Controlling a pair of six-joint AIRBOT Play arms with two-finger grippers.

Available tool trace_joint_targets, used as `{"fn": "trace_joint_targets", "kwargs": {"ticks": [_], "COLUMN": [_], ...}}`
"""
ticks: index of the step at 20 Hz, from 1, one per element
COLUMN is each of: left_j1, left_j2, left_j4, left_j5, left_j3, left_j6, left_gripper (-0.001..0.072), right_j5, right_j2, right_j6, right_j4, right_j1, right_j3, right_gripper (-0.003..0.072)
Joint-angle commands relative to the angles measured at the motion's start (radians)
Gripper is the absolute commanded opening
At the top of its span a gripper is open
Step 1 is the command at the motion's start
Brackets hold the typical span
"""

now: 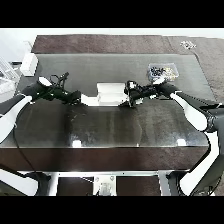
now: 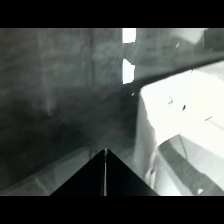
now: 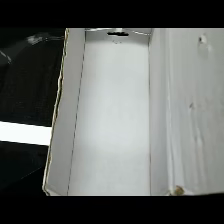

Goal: Fold the box and place the chain.

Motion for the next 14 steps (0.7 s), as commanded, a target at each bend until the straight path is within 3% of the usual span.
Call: {"fn": "trace_joint_targets", "kwargs": {"ticks": [1,14], "left_j1": [-0.024,-0.06], "left_j2": [-0.005,-0.037], "left_j4": [-0.043,-0.309], "left_j5": [0.055,-0.031], "left_j3": [0.0,0.011], "left_j6": [0.008,0.138], "left_gripper": [0.0021,0.0021], "right_j5": [0.0,0.0], "right_j2": [0.0,0.0], "right_j6": [0.0,0.0], "right_j4": [0.0,0.0], "right_j1": [0.0,0.0], "right_j3": [0.0,0.0], "right_gripper": [0.0587,0.0587]}}
